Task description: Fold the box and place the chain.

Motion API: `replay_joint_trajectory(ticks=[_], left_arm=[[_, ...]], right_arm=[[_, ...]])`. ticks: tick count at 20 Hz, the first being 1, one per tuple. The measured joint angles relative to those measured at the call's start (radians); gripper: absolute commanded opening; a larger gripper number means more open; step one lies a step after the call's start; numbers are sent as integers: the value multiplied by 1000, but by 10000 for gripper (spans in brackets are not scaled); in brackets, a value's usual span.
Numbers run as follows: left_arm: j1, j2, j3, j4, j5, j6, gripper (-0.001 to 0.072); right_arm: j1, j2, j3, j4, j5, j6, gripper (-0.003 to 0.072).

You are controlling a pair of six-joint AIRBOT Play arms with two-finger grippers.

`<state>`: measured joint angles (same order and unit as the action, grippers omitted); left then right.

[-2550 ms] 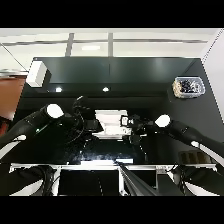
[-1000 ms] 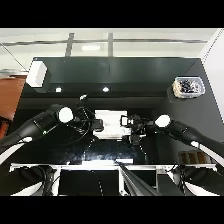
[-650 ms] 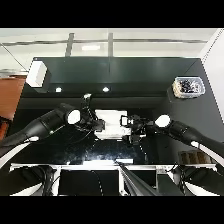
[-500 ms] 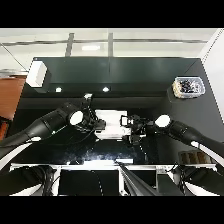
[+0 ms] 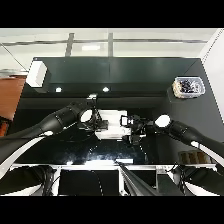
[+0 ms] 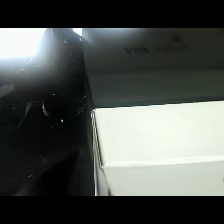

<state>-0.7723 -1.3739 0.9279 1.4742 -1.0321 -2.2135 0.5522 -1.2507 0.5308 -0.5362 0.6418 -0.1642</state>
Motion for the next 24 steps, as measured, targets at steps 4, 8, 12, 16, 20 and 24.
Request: replay_joint_trajectory(ticks=[4,8,12,16,20,24], left_arm=[[-8,-18,11,3,-8,-17,214],[-10,-25,15,5,-6,-35,214],[-10,-33,15,5,3,-42,214],[-10,-39,15,5,8,-45,213],[-11,-47,15,4,10,-53,130],[-13,-51,16,7,2,-56,26]], right_arm=[[0,0,0,0,0,0,526],[0,0,0,0,0,0,526],[0,0,0,0,0,0,526],[0,0,0,0,0,0,526],[0,0,0,0,0,0,526],[0,0,0,0,-1,0,526]])
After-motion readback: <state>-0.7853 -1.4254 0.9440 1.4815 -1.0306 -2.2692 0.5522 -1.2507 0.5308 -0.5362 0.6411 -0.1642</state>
